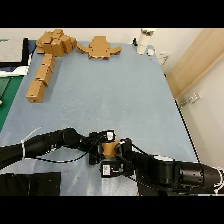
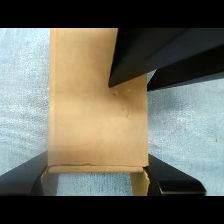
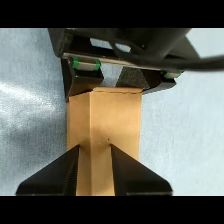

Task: Fold the box.

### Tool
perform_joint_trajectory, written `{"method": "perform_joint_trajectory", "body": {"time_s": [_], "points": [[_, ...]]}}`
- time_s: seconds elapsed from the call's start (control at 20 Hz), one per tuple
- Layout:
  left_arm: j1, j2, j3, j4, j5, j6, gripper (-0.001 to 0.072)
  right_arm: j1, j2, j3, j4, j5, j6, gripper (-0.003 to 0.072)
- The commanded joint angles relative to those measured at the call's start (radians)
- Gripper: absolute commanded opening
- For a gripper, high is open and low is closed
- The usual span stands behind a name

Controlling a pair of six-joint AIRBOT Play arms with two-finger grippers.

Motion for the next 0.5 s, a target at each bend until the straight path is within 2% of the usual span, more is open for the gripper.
{"method": "perform_joint_trajectory", "body": {"time_s": [0.0, 0.45], "points": [[0.001, 0.000, 0.000, 0.000, 0.000, 0.000, 0.0403, 0.027, -0.001, 0.012, -0.006, -0.027, 0.011, 0.0258], [0.001, 0.000, 0.000, 0.000, 0.000, 0.000, 0.0402, 0.037, -0.001, 0.066, -0.052, -0.076, 0.028, 0.0258]]}}
